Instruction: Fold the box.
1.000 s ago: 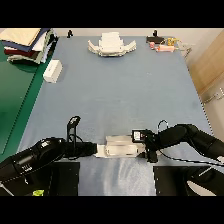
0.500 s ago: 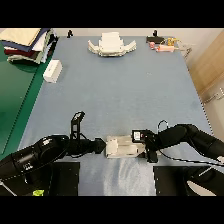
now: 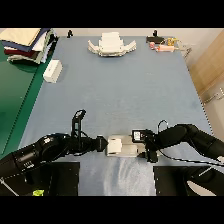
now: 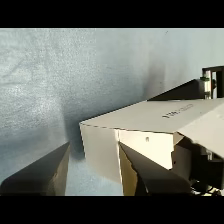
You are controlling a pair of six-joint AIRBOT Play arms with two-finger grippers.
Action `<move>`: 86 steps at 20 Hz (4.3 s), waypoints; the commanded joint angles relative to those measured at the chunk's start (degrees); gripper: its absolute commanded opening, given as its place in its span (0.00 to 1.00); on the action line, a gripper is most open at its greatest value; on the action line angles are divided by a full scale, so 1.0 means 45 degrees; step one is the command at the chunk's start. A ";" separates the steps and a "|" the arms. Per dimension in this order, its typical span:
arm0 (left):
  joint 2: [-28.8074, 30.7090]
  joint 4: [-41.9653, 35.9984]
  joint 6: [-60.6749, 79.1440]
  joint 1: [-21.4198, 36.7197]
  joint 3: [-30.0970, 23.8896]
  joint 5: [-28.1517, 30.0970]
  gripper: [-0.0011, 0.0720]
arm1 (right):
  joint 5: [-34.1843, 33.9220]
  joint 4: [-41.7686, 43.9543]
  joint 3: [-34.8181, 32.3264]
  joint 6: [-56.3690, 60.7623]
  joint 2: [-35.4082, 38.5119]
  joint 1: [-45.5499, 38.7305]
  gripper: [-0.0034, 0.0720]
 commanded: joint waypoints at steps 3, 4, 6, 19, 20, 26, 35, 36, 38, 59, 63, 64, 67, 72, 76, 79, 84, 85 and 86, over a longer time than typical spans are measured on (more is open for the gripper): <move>-0.0753 0.1001 -0.0185 0.0102 0.0986 -0.1744 0.65 | 0.0005 -0.0024 0.0010 0.0010 0.0000 0.0000 0.68; -0.0845 0.1399 -0.0661 0.0199 0.0981 -0.2181 0.65 | 0.0005 -0.0019 0.0010 0.0005 0.0000 0.0000 0.68; -0.0976 0.1953 -0.1107 0.0350 0.0981 -0.3254 0.65 | 0.0005 -0.0024 0.0010 0.0010 0.0000 0.0000 0.68; -0.1962 0.1234 -0.1273 -0.0452 0.2147 -0.2521 0.65 | 0.0005 -0.0024 0.0010 0.0010 0.0000 0.0000 0.68; -0.2123 0.1214 -0.1273 -0.0738 0.2195 -0.2375 0.65 | 0.0005 -0.0024 0.0010 0.0010 0.0000 0.0000 0.68; -0.3162 0.0957 -0.1311 -0.1598 0.2895 -0.2050 0.65 | 0.0005 -0.0024 0.0010 0.0005 0.0000 0.0000 0.68; -0.5683 0.2526 -0.3745 -0.1681 0.5139 -0.4566 0.65 | 0.0005 -0.0029 0.0010 0.0010 0.0000 0.0000 0.68; -0.5979 0.2861 -0.4129 -0.1753 0.5445 -0.4867 0.65 | 0.0005 -0.0024 0.0010 0.0010 0.0000 0.0000 0.68; -0.6557 0.3861 -0.5231 -0.2069 0.6120 -0.5775 0.65 | 0.0005 -0.0024 0.0010 0.0010 0.0000 0.0000 0.68; -0.8223 0.5960 -0.8597 -0.3575 0.7388 -0.7087 0.04 | 0.0005 -0.0029 0.0010 0.0010 0.0000 0.0000 0.68; -0.8213 0.5950 -0.8592 -0.3570 0.7393 -0.7135 0.04 | 0.0005 -0.0029 0.0010 0.0010 0.0000 0.0000 0.68; -0.8208 0.5897 -0.8592 -0.3570 0.7412 -0.7232 0.04 | 0.0005 -0.0029 0.0010 0.0005 0.0000 0.0000 0.68; -0.8170 0.5901 -0.8344 -0.3570 0.7825 -0.7902 0.67 | 0.0005 -0.0029 0.0010 0.0005 0.0000 0.0000 0.68; -0.7766 0.5960 -0.7864 -0.3560 0.8510 -0.9874 0.84 | 0.0005 -0.0029 0.0010 0.0010 0.0000 0.0000 0.68; -0.7631 0.5008 -0.7941 -0.3570 0.8694 -1.0010 0.83 | 0.0005 -0.0029 0.0010 0.0010 0.0000 0.0000 0.68; -0.7383 0.4653 -0.6523 -0.3560 0.9156 -1.0875 0.16 | 0.0005 -0.0024 0.0010 0.0010 0.0000 0.0000 0.68; -0.5503 0.5377 -0.4153 -0.3463 0.9224 -1.3070 0.04 | 0.0005 -0.0029 0.0010 0.0010 0.0000 0.0000 0.68; -0.4974 0.5634 -0.3551 -0.3463 0.8976 -1.3061 0.03 | 0.0005 -0.0029 0.0010 0.0010 0.0000 0.0000 0.68; -0.4337 0.5620 -0.2846 -0.3361 0.8529 -1.2886 0.03 | 0.0005 -0.0029 0.0010 0.0010 0.0000 0.0000 0.68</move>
